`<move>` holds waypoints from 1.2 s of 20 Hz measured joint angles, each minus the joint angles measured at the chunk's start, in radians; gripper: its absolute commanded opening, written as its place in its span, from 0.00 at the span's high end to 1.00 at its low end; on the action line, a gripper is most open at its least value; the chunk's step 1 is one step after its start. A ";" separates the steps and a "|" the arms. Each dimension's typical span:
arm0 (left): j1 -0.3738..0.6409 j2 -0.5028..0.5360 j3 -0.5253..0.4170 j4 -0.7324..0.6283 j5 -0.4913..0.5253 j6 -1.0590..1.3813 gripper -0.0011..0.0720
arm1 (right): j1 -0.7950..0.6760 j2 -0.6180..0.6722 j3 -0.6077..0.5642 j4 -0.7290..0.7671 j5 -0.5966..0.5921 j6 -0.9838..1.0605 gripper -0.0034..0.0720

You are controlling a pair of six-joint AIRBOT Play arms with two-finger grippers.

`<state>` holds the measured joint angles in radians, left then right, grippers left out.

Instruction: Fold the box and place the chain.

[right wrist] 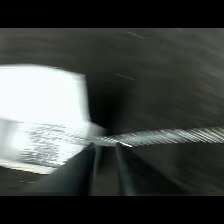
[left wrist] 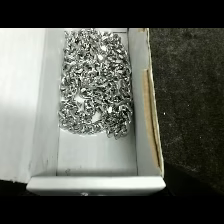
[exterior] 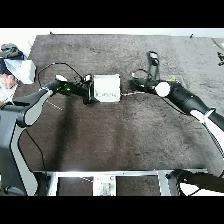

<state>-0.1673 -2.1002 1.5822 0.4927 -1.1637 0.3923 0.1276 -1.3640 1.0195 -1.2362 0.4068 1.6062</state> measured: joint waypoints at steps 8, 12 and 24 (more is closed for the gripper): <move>0.000 0.000 0.000 0.000 0.000 0.000 0.54 | -0.222 -0.073 -0.152 0.048 -0.145 0.043 0.47; 0.000 0.000 0.000 0.000 0.000 0.000 0.54 | -0.241 -0.167 -0.123 0.126 -0.251 0.046 0.47; 0.000 0.000 0.000 0.000 0.000 0.000 0.54 | -0.136 -0.185 0.000 0.257 -0.247 0.014 0.97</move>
